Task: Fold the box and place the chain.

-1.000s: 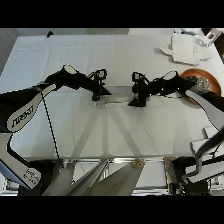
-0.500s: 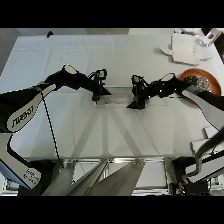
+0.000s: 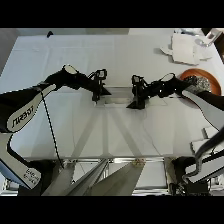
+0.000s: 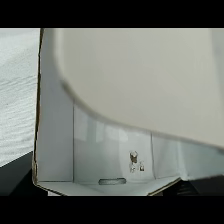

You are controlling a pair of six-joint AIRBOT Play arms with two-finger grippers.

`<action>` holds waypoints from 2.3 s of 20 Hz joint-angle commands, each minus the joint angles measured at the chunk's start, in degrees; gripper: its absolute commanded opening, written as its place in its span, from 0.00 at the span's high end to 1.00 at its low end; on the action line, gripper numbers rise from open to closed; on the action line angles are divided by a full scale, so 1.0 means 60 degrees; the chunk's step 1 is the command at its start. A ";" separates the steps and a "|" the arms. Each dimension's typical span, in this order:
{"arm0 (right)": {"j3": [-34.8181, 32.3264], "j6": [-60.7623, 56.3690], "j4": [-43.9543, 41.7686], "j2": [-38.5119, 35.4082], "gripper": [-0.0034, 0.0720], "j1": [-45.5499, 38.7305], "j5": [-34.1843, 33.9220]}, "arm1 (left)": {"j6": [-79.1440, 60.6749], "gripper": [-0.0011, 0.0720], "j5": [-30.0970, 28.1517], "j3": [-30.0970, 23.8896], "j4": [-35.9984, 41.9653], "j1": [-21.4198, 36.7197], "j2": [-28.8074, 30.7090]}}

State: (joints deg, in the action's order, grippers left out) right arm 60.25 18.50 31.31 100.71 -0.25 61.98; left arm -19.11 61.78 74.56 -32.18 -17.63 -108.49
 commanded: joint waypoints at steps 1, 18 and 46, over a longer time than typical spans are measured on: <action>0.0011 0.0004 -0.0011 -0.0007 0.00 0.0011 0.0000 | 0.0004 0.97 -0.0004 -0.0004 0.0000 0.0004 0.0000; 0.0011 0.0004 -0.0004 -0.0007 0.20 0.0011 -0.0004 | 0.0004 0.97 -0.0004 -0.0004 0.0000 0.0004 0.0000; 0.0011 0.0004 -0.0007 -0.0007 0.20 0.0011 -0.0004 | 0.0000 0.60 -0.0069 -0.0004 0.0062 0.0033 0.0189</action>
State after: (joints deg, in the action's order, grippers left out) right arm 60.27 18.55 31.27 100.71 -0.19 61.87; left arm -19.11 62.11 74.50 -32.49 -17.52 -108.09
